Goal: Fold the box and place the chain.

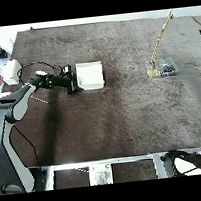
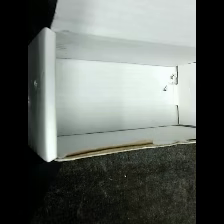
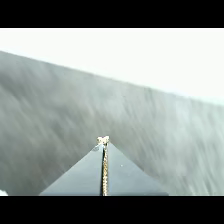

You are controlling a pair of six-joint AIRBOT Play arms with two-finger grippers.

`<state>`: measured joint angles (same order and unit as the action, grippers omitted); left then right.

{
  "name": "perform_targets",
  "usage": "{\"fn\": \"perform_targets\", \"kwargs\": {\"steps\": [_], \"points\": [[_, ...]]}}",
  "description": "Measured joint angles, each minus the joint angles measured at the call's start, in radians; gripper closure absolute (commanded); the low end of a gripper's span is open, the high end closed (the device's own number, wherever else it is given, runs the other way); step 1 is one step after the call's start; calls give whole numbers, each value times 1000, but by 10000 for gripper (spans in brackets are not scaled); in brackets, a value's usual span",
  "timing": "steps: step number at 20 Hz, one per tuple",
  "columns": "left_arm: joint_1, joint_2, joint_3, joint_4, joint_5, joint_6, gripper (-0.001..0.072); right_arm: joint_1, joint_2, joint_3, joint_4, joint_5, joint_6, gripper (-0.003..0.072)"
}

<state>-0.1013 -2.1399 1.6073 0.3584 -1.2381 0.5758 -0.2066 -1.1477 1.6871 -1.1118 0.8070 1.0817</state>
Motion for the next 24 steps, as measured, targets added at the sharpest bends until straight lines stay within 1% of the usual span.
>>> {"fn": "perform_targets", "kwargs": {"steps": [5, 10, 13, 18, 24], "points": [[0, 0, 0, 0, 0, 0, 505, 171, 19, 1, 24, -139, -36, 704], [0, 0, 0, 0, 0, 0, 505, 319, -35, 1, 31, -201, -59, 704], [0, 0, 0, 0, 0, 0, 505, 380, -93, 1, 35, -201, -61, 704], [0, 0, 0, 0, 0, 0, 505, 464, -201, -2, 42, -141, -61, 704], [0, 0, 0, 0, 0, 0, 505, 537, -355, -3, 46, -116, -51, 704]]}}
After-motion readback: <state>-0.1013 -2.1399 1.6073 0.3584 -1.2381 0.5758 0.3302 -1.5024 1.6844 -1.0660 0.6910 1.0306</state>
